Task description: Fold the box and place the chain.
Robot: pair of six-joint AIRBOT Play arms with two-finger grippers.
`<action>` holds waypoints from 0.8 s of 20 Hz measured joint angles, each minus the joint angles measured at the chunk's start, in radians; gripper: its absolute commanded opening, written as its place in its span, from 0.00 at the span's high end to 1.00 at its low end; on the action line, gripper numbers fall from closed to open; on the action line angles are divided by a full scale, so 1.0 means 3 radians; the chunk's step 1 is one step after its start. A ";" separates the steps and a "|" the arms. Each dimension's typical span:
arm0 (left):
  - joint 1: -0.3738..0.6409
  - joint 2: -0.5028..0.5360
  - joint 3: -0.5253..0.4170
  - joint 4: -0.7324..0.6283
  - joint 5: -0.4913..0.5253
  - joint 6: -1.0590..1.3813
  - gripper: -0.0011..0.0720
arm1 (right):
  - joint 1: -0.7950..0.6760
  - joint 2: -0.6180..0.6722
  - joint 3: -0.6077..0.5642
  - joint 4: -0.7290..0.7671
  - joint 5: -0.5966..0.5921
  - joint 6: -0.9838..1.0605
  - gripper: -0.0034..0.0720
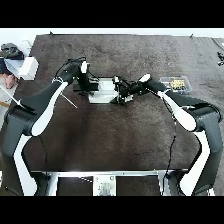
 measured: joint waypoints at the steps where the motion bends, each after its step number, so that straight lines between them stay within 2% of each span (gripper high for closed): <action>1: -0.0020 -0.0011 0.0014 0.0036 -0.0014 -0.0003 0.51 | 0.0000 0.0000 0.0000 -0.0001 0.0000 0.0000 0.45; 4: -0.0064 -0.0037 0.0037 0.0112 -0.0022 -0.0011 0.52 | 0.0000 0.0000 0.0000 -0.0001 0.0000 0.0000 0.45; 5: -0.0065 -0.0047 0.0039 0.0128 -0.0025 -0.0017 0.55 | 0.0000 0.0000 0.0000 -0.0001 0.0000 0.0001 0.45; 6: -0.0071 -0.0055 0.0042 0.0137 -0.0029 -0.0024 0.70 | 0.0000 0.0000 0.0000 -0.0001 -0.0001 0.0001 0.45; 7: -0.0076 -0.0061 0.0045 0.0136 -0.0028 -0.0029 0.74 | 0.0000 0.0000 0.0000 0.0003 -0.0003 0.0001 0.45; 10: -0.0083 -0.0080 0.0048 0.0156 -0.0024 -0.0032 0.77 | 0.0003 0.0000 0.0000 0.0004 -0.0003 0.0001 0.45; 13: -0.0085 -0.0088 0.0048 0.0170 -0.0018 -0.0061 0.97 | 0.0001 0.0000 0.0000 0.0004 0.0000 0.0006 0.45; 16: -0.0083 -0.0090 0.0048 0.0196 -0.0014 -0.0051 0.97 | 0.0001 0.0000 0.0000 0.0004 -0.0004 0.0006 0.45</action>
